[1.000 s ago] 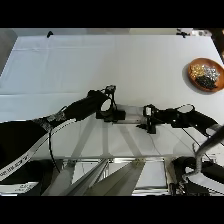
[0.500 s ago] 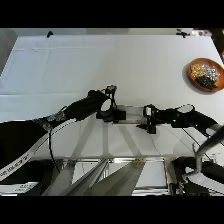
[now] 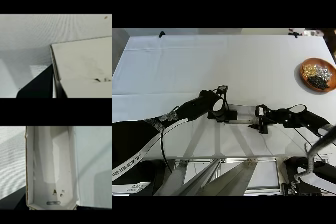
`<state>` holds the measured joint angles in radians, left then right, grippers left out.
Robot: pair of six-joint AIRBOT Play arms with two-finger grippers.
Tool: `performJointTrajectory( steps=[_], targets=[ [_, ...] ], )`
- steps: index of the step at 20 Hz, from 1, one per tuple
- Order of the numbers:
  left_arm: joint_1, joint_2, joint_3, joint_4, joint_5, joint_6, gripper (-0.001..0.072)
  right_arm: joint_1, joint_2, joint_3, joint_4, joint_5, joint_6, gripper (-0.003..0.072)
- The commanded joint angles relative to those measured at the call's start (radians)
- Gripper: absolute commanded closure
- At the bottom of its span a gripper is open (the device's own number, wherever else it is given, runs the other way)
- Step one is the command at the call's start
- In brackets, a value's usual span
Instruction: Fold the box and place the chain.
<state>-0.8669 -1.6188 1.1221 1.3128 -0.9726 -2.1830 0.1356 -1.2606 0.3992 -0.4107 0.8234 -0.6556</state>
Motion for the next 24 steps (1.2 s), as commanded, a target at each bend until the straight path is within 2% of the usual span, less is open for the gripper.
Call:
performJointTrajectory(
  steps=[1, 2, 4, 5, 8, 11, 14, 17, 24],
  targets=[
    [-0.001, 0.001, 0.0, -0.01, 0.005, 0.003, 0.0693, 0.0, 0.0, 0.0, -0.001, -0.001, 0.0, 0.0227],
    [0.0, 0.002, 0.0, -0.022, 0.005, 0.006, 0.0635, 0.0, 0.0, 0.0, -0.001, -0.001, 0.0, 0.0227],
    [0.0, 0.002, 0.0, -0.063, 0.005, 0.064, 0.0083, 0.0, 0.0, 0.0, -0.001, -0.001, 0.0, 0.0227],
    [0.003, 0.003, 0.0, -0.072, -0.004, 0.067, 0.0016, 0.0, 0.0, 0.0, -0.001, 0.0, 0.0, 0.0227],
    [0.016, 0.031, 0.0, -0.074, -0.027, 0.123, 0.0012, 0.0, 0.0, 0.0, -0.001, -0.001, 0.0, 0.0227],
    [0.033, 0.103, 0.0, -0.064, -0.039, 0.233, 0.0013, 0.0, 0.0, 0.0, -0.001, -0.001, 0.0, 0.0227],
    [0.046, 0.193, 0.0, 0.035, -0.134, 0.341, 0.0012, 0.0, 0.0, 0.0, -0.001, -0.001, 0.0, 0.0227],
    [0.047, 0.307, 0.0, 0.175, -0.185, 0.426, 0.0013, 0.0, 0.0, 0.0, -0.001, 0.0, 0.0, 0.0227],
    [0.043, 0.669, -0.002, 0.239, -0.142, 0.681, 0.0013, 0.0, 0.0, 0.0, -0.001, -0.001, 0.0, 0.0227]
  ],
)
